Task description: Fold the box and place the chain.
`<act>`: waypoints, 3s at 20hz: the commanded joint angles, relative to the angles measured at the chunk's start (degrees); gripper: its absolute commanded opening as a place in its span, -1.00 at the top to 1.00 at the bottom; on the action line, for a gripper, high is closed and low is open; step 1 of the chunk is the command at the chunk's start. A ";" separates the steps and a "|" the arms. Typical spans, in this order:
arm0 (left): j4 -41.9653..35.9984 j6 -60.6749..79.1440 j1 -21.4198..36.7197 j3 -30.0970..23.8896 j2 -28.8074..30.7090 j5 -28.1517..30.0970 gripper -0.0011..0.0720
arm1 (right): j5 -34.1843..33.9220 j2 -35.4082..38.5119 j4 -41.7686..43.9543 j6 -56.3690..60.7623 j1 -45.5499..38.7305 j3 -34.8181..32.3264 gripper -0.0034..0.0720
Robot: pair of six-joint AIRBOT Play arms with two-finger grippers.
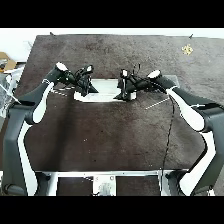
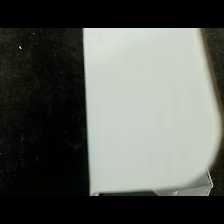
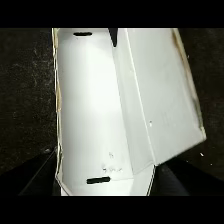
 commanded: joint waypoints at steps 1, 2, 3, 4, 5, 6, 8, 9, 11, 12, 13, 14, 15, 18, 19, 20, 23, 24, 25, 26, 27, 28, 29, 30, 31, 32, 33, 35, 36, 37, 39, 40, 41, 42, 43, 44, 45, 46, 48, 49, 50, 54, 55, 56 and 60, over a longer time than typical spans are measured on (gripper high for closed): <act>0.00 0.02 0.02 -0.02 -0.04 0.00 0.94 | 2.71 -2.54 0.79 -0.02 0.00 2.38 -0.80; 0.00 0.02 0.02 -0.02 -0.04 -0.02 0.94 | 2.75 -3.06 0.81 -0.04 -0.04 2.80 -0.80; 0.00 0.02 0.02 -0.02 -0.04 0.00 0.94 | 3.50 -3.96 0.79 -0.02 -0.02 3.61 -0.80; 0.00 0.02 0.02 -0.02 -0.04 0.00 0.94 | 4.57 -4.87 0.81 0.00 -0.02 4.57 -0.80; -0.02 0.02 0.02 -0.02 -0.04 -0.02 0.94 | 5.66 -5.79 0.87 0.02 0.04 5.62 -0.80; 0.00 0.02 0.02 -0.02 -0.04 0.00 0.94 | 6.19 -6.45 1.01 0.02 0.09 6.38 -0.79; 0.00 0.02 0.02 -0.02 -0.04 -0.02 0.94 | 6.38 -7.15 1.03 0.00 0.09 6.99 -0.79; 0.00 0.02 0.02 -0.02 -0.04 0.00 0.94 | 6.49 -7.32 1.03 0.00 0.11 6.99 -0.79; 0.00 0.00 0.02 -0.02 -0.04 -0.02 0.94 | 6.73 -7.58 0.98 0.00 0.11 6.97 -0.79; 0.00 0.02 0.02 -0.02 -0.04 -0.02 0.94 | 6.86 -7.69 0.98 0.00 0.11 6.99 -0.79; 0.00 0.00 0.02 -0.02 -0.04 0.00 0.94 | 6.80 -7.69 0.98 0.00 0.11 6.99 -0.79; 0.00 0.02 0.02 -0.02 -0.04 0.00 0.94 | 6.78 -7.69 0.98 0.00 0.11 6.99 -0.79; 0.00 0.02 0.02 -0.02 -0.04 0.00 0.94 | 6.78 -7.80 0.98 0.00 0.11 6.99 -0.79; 0.00 0.02 0.02 -0.02 -0.04 0.00 0.94 | 6.80 -8.63 1.01 -0.02 0.15 6.99 -0.79; 0.00 0.02 0.02 -0.02 -0.04 0.00 0.94 | 6.80 -8.81 1.01 -0.02 0.17 6.99 -0.77; 0.00 0.00 0.02 -0.02 -0.04 0.00 0.94 | 6.75 -8.81 1.01 -0.04 0.17 6.99 -0.74; -0.02 0.02 0.02 -0.02 -0.04 -0.02 0.94 | 6.80 -8.81 1.20 -0.04 0.17 7.08 -0.74; 0.00 0.02 0.02 -0.02 -0.04 -0.02 0.94 | 6.78 -8.81 1.18 -0.04 0.17 7.08 -0.74; -0.02 0.02 0.02 -0.02 -0.04 -0.02 0.94 | 6.75 -8.81 1.11 -0.04 0.17 7.08 -0.55; -0.02 0.02 0.02 -0.02 -0.04 0.00 0.94 | 6.75 -8.81 1.01 -0.04 0.17 7.08 -0.40; -0.02 0.02 0.02 -0.02 -0.04 0.00 0.94 | 6.75 -8.81 1.01 -0.07 0.17 7.08 -0.39; -0.02 0.02 0.02 -0.02 -0.04 0.00 0.94 | 6.73 -8.81 1.01 -0.15 0.17 7.08 0.00; 0.00 0.02 0.02 -0.02 -0.04 0.00 0.94 | 6.60 -8.81 0.98 -0.13 0.17 7.06 0.05; -0.02 0.02 0.02 -0.02 -0.04 -0.02 0.94 | 6.36 -8.81 0.98 -0.17 0.17 7.06 0.05; 0.00 0.00 0.02 -0.02 -0.04 -0.02 0.94 | 6.38 -8.81 0.98 -0.17 0.17 7.06 0.05; 0.00 0.02 0.02 -0.02 -0.04 0.00 0.94 | 6.40 -8.81 1.01 -0.15 0.17 7.06 0.05; -0.02 0.02 0.02 -0.02 -0.04 0.00 0.94 | 6.40 -8.81 1.01 -0.17 0.17 7.06 0.05; -0.02 0.02 0.02 -0.02 -0.04 -0.02 0.94 | 6.40 -8.81 1.01 -0.17 0.17 7.06 0.05; 0.00 0.00 0.02 -0.02 -0.04 -0.02 0.94 | 6.38 -8.81 1.01 -0.17 0.17 7.06 0.05; -0.02 0.02 0.02 -0.02 -0.04 -0.02 0.94 | 6.38 -8.81 1.01 -0.17 0.17 7.06 0.05; -0.02 0.02 0.02 -0.02 -0.04 0.00 0.94 | 6.38 -8.81 1.01 -0.17 0.17 7.06 0.05; 0.00 0.00 0.02 -0.02 -0.04 0.00 0.94 | 6.38 -8.81 1.01 -0.17 0.17 7.06 0.05; -0.02 0.02 0.02 -0.02 -0.04 0.00 0.94 | 6.38 -8.81 1.01 -0.17 0.17 7.06 0.05; -0.02 0.02 0.02 -0.02 -0.04 -0.02 0.94 | 6.40 -8.81 1.01 -0.17 0.17 7.06 0.05; -0.02 0.02 0.02 -0.02 -0.04 -0.02 0.94 | 6.40 -8.81 1.01 -0.17 0.17 7.04 0.05; -0.02 0.00 0.02 -0.02 -0.04 -0.02 0.94 | 6.38 -8.81 1.01 -0.17 0.17 7.06 0.05; -0.22 0.02 0.02 -0.02 -0.04 0.00 0.94 | 6.38 -8.81 1.01 -0.17 0.17 7.06 0.05; -0.55 0.00 0.02 -0.02 -0.04 0.00 0.94 | 6.38 -8.81 1.01 -0.17 0.17 7.06 0.05; -1.20 0.02 0.02 -0.02 -0.04 -0.02 0.94 | 6.38 -8.81 1.01 -0.17 0.17 7.04 0.05; -1.20 0.00 0.02 -0.02 -0.04 -0.04 0.94 | 6.40 -8.81 1.01 -0.17 0.17 7.06 0.05; -1.20 0.00 0.02 -0.02 -0.04 -0.13 0.94 | 6.38 -8.81 1.01 -0.17 0.17 7.06 0.05; -1.29 0.00 0.02 -0.02 -0.04 -0.22 0.94 | 6.38 -8.81 1.01 -0.17 0.17 7.04 0.05; -1.29 0.00 0.02 -0.02 -0.04 -0.15 0.94 | 6.38 -8.81 1.01 -0.17 0.17 7.06 0.05; -1.29 0.00 0.02 -0.02 -0.04 -0.24 0.94 | 6.38 -8.81 1.01 -0.17 0.17 7.06 0.05; -1.75 0.00 0.02 -0.02 -0.04 -1.22 0.17 | 6.38 -8.81 1.01 -0.17 0.17 7.04 0.05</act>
